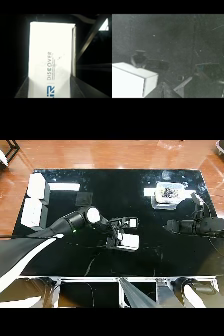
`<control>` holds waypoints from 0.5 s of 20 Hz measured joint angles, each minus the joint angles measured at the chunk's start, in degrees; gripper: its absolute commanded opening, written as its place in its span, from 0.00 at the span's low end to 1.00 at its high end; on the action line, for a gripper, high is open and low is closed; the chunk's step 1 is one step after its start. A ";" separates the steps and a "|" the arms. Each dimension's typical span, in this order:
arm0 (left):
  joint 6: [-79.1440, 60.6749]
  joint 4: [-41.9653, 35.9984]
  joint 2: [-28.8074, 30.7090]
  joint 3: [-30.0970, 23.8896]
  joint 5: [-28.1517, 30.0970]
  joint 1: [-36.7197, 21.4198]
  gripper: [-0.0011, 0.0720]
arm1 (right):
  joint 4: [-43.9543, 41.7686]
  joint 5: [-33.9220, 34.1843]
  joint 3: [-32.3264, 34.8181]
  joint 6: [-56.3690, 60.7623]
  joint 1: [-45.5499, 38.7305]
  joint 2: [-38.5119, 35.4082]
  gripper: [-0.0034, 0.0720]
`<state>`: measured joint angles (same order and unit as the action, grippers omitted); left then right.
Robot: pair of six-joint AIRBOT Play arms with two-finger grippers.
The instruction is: Fold the box and place the chain.
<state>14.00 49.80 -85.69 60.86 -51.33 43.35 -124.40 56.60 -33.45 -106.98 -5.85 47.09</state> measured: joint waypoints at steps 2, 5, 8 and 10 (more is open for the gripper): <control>2.05 2.23 0.28 0.42 -0.74 0.24 0.05 | 0.33 0.00 0.00 0.00 0.00 0.00 0.09; 12.11 9.11 1.18 3.08 -6.27 0.22 0.05 | 0.85 0.00 0.00 0.00 0.00 0.00 0.09; 23.52 15.58 3.56 5.70 -12.74 -1.60 0.05 | 1.09 -0.02 0.00 0.02 0.00 0.00 0.09; 28.68 17.77 6.47 6.38 -18.21 -4.28 0.05 | 1.20 -0.04 0.00 0.00 0.00 0.00 0.09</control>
<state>42.68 67.57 -79.22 67.24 -69.54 39.07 -123.20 56.55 -33.45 -106.98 -5.85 47.09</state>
